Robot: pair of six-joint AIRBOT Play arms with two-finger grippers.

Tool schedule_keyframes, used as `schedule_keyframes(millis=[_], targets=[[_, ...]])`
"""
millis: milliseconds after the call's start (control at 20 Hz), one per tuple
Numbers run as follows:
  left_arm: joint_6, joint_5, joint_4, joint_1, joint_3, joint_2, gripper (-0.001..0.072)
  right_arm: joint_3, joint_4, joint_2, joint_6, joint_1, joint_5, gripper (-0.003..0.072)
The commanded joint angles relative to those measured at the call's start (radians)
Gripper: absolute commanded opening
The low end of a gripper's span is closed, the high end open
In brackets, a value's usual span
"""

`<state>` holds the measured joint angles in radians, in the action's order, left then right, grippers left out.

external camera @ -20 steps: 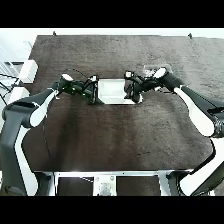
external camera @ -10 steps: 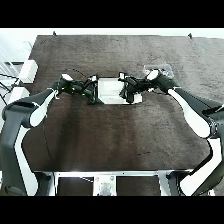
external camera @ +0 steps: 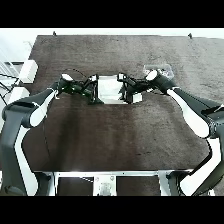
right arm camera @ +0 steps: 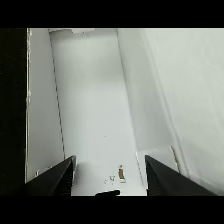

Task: Fold the box and place the chain.

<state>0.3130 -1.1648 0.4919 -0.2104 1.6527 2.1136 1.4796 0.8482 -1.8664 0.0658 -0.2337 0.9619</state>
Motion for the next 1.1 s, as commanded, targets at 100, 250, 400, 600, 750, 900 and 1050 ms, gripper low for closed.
schedule_keyframes(millis=[100,250,400,600,750,900,1050], targets=[[0.001,-0.005,0.001,-0.001,0.000,0.001,0.0363,0.000,0.048,0.004,0.071,0.024,0.019,0.0163],[0.001,-0.005,0.001,-0.001,0.000,0.001,0.0363,0.000,0.091,0.027,0.188,0.064,0.109,0.0025],[0.001,-0.005,0.001,-0.001,0.000,0.001,0.0363,0.000,0.087,0.091,0.281,0.100,0.177,0.0019],[0.001,-0.005,0.001,-0.001,0.000,0.001,0.0363,0.000,0.088,0.175,0.498,0.161,0.177,0.0018],[0.001,-0.005,0.001,-0.001,0.000,0.001,0.0363,-0.002,0.088,0.188,0.690,0.238,0.177,0.0018],[0.001,-0.005,0.001,-0.001,0.000,0.001,0.0364,-0.050,0.088,0.188,0.830,0.304,0.177,0.0018],[0.001,-0.005,0.001,-0.001,0.000,0.001,0.0363,-0.121,0.088,0.188,0.902,0.344,0.161,0.0018]])
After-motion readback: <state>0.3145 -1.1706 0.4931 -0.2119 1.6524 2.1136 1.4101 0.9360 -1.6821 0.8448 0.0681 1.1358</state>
